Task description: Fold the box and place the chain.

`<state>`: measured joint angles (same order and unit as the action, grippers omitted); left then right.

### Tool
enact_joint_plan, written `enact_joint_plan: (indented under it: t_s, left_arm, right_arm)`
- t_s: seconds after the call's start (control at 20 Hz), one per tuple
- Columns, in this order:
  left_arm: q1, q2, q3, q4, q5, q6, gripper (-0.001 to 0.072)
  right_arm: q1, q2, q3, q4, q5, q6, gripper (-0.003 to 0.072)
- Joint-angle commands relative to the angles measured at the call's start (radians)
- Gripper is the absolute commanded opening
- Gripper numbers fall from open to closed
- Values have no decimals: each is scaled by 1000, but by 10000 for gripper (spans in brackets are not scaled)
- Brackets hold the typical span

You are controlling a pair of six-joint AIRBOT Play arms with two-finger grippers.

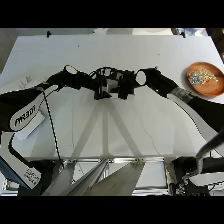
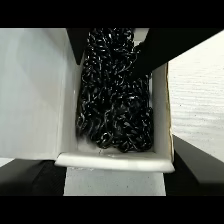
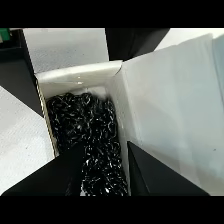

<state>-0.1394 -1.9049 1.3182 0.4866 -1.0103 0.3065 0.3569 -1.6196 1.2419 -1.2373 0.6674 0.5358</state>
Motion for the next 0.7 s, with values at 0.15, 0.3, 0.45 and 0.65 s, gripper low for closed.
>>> enact_joint_plan:
  t_s: [0.15, 0.3, 0.45, 0.65]
  left_arm:
    - [1, 1, 0, 0, 0, 0, 426]
    - [1, 1, 0, 0, 0, 0, 426]
    - [1, 1, 0, 0, 0, 0, 426]
    - [1, 1, 0, 0, 0, 0, 426]
  right_arm:
    - [-11, 144, 1, -5, 30, 27, 295]
    - [-37, 214, 40, -20, 126, 70, 296]
    - [-124, 173, 169, -2, 217, 172, 298]
    - [-260, 40, 333, 156, 259, 261, 344]
